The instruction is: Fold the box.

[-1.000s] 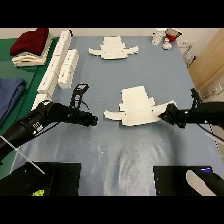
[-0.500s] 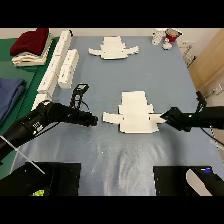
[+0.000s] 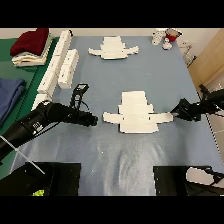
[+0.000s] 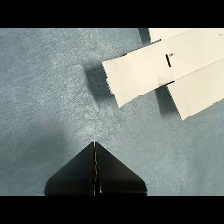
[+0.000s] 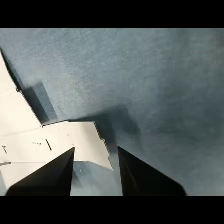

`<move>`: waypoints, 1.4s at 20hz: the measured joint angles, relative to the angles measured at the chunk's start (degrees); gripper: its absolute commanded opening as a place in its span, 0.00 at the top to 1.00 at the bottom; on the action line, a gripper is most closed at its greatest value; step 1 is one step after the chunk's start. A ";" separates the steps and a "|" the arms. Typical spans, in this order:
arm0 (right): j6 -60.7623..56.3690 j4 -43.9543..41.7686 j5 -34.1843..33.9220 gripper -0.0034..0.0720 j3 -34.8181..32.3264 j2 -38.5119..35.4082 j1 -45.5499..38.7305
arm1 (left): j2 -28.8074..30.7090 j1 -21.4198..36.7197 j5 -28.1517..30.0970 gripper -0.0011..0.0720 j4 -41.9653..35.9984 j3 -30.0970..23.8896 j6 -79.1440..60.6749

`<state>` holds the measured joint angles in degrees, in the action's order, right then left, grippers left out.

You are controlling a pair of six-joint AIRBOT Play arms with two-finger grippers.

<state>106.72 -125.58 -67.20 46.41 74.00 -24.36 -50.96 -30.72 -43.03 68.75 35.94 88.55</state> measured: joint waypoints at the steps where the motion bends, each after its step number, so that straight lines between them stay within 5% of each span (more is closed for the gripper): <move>1: 2.69 -1.88 -0.42 0.42 0.35 2.05 -0.17 | 0.00 0.00 0.00 0.97 0.00 0.00 0.00; 3: 7.10 -5.01 -1.03 0.42 0.79 4.94 -0.24 | 0.00 0.00 0.02 0.97 0.00 0.00 0.00; 5: 10.38 -6.93 -1.73 0.60 1.01 6.47 0.04 | 0.00 0.00 0.02 0.97 0.00 0.00 0.00; 9: 13.53 -8.72 -4.37 0.65 1.16 7.72 1.60 | 0.00 0.00 0.04 0.97 -0.26 0.00 0.00; 11: 14.29 -9.05 -5.55 0.94 1.18 7.91 2.99 | 0.00 0.00 0.04 0.97 -1.36 0.00 0.00; 17: 15.63 -10.45 -6.80 0.95 0.70 7.08 9.70 | -0.31 1.84 -1.16 0.97 -3.69 1.09 0.00; 23: 16.33 -12.07 -0.28 0.95 -9.64 -5.25 21.05 | -5.07 14.21 -12.28 0.95 -6.25 9.49 -4.98; 25: 16.26 -12.31 3.96 0.95 -15.56 -11.82 24.59 | -7.69 18.62 -16.68 0.36 -10.58 12.07 -9.92; 28: 14.88 -12.61 10.23 0.95 -23.61 -22.10 28.94 | -12.13 23.30 -21.03 0.34 -19.02 14.12 -16.52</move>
